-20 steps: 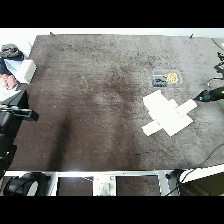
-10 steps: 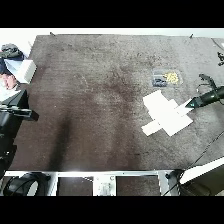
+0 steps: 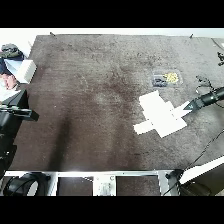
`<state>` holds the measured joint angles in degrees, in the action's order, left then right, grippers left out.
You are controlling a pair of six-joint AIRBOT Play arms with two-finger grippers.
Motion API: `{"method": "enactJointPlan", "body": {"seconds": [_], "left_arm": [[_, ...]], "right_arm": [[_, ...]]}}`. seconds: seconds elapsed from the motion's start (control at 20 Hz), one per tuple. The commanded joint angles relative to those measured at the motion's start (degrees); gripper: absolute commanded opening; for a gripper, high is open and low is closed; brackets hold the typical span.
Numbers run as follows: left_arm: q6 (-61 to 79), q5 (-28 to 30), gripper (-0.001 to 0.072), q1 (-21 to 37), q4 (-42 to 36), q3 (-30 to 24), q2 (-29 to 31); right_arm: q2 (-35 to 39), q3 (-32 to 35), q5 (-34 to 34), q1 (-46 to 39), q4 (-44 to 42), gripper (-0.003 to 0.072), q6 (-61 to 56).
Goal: Fold the box and place the chain.
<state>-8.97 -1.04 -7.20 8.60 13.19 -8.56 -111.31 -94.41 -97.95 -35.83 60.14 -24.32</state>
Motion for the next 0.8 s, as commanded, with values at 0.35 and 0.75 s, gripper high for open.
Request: {"method": "enactJointPlan", "body": {"seconds": [0.35, 0.75], "left_arm": [[0.0, 0.0, 0.0013, 0.0, 0.0, 0.0, 0.0], [0.0, 0.0, 0.0013, 0.0, 0.0, 0.0, 0.0]], "right_arm": [[-2.3, 1.5, -5.6, 3.7, -5.1, 0.0016, -0.5], [12.3, 23.0, 3.2, 8.7, -30.5, 0.0014, -2.1]]}}
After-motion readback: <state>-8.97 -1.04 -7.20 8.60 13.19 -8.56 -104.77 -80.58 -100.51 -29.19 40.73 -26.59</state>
